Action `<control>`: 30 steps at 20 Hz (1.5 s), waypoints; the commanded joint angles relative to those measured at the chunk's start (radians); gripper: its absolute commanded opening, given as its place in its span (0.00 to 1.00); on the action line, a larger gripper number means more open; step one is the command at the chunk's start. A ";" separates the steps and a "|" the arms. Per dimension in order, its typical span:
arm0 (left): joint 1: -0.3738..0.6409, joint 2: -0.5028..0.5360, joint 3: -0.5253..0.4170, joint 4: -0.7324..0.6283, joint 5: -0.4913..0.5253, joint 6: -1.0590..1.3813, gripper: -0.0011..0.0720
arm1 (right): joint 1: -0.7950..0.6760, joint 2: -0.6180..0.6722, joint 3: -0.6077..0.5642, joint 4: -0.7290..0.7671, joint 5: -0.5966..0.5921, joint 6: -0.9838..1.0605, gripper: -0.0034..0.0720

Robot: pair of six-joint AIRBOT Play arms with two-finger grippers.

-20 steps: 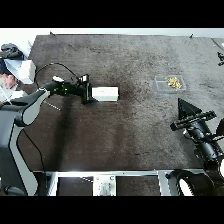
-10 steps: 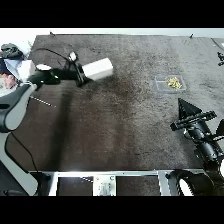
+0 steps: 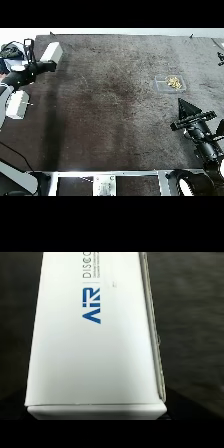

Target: Fold the box and place the chain.

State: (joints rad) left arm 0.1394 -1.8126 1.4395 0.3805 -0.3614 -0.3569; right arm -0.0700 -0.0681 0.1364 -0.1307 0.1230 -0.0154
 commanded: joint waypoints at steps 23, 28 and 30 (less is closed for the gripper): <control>0.023 -0.053 -0.148 0.090 0.260 0.024 0.03 | 0.000 0.000 0.000 0.000 0.000 0.000 0.02; 0.023 -0.053 -0.148 0.090 0.290 0.022 0.98 | 0.000 0.000 0.000 0.000 0.000 0.000 0.02; 0.023 -0.051 -0.147 0.090 0.307 0.021 1.00 | 0.000 0.000 0.000 0.000 0.000 0.000 0.02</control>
State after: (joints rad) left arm 0.1616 -1.8641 1.2911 0.4717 -0.0814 -0.3328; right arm -0.0700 -0.0681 0.1364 -0.1307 0.1230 -0.0158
